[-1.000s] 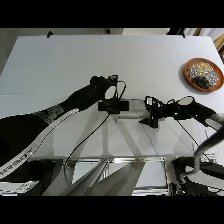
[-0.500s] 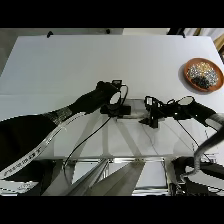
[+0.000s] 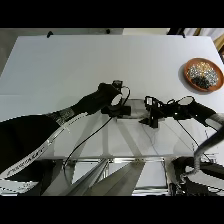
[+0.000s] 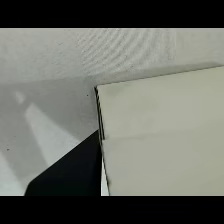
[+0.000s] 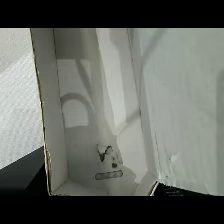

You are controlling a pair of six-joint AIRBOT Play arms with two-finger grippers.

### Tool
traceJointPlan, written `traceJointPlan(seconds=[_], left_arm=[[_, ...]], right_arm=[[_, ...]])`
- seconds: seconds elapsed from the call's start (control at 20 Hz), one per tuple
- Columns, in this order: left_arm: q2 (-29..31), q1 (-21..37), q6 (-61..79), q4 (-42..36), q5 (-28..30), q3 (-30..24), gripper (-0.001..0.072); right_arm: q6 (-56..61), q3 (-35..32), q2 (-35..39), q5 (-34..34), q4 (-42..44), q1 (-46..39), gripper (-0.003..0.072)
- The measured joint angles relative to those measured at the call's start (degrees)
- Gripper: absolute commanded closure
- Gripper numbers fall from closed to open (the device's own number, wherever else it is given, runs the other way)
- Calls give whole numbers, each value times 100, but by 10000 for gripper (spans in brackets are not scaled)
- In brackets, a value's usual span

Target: Fold the box and place the chain.

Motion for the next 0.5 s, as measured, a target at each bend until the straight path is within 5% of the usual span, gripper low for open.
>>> traceJointPlan(seconds=[0.15,0.2,0.5], left_arm=[[-28,-28,0,2,-4,0,598],[-33,-33,-2,7,-22,0,700],[-42,-72,-20,20,-24,2,693]], right_arm=[[0,0,0,2,0,0,235],[0,0,0,2,-2,0,235],[11,0,0,4,4,0,235]])
